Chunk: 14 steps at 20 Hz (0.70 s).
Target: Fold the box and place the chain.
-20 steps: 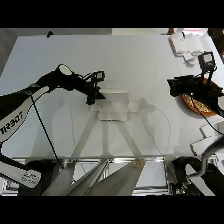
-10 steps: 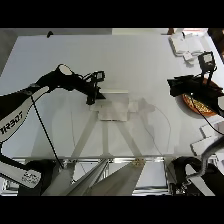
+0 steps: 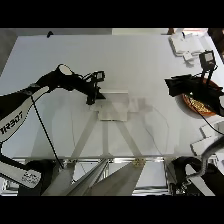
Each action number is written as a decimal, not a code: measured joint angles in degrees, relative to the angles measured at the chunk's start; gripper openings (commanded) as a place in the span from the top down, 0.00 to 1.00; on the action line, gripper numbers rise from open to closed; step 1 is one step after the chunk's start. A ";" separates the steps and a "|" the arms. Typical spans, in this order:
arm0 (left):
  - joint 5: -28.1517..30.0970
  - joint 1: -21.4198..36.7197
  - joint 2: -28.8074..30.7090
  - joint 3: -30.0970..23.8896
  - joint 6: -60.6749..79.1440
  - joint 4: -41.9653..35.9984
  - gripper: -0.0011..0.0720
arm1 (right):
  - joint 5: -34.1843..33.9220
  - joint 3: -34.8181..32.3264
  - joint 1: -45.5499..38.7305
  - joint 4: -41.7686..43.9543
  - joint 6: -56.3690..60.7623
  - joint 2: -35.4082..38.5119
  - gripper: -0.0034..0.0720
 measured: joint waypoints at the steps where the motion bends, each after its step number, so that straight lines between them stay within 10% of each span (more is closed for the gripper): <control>1: 0.00 0.00 0.00 0.00 0.02 0.00 0.97 | 2.64 0.37 0.22 0.92 -2.93 0.02 0.21; 7: 0.00 0.00 0.00 0.00 0.02 0.00 0.97 | 20.17 1.40 6.82 1.18 -27.47 0.02 0.04; 14: 0.00 0.00 0.00 0.00 0.02 -0.02 0.97 | 20.65 0.52 13.11 -4.92 -41.68 -3.21 0.04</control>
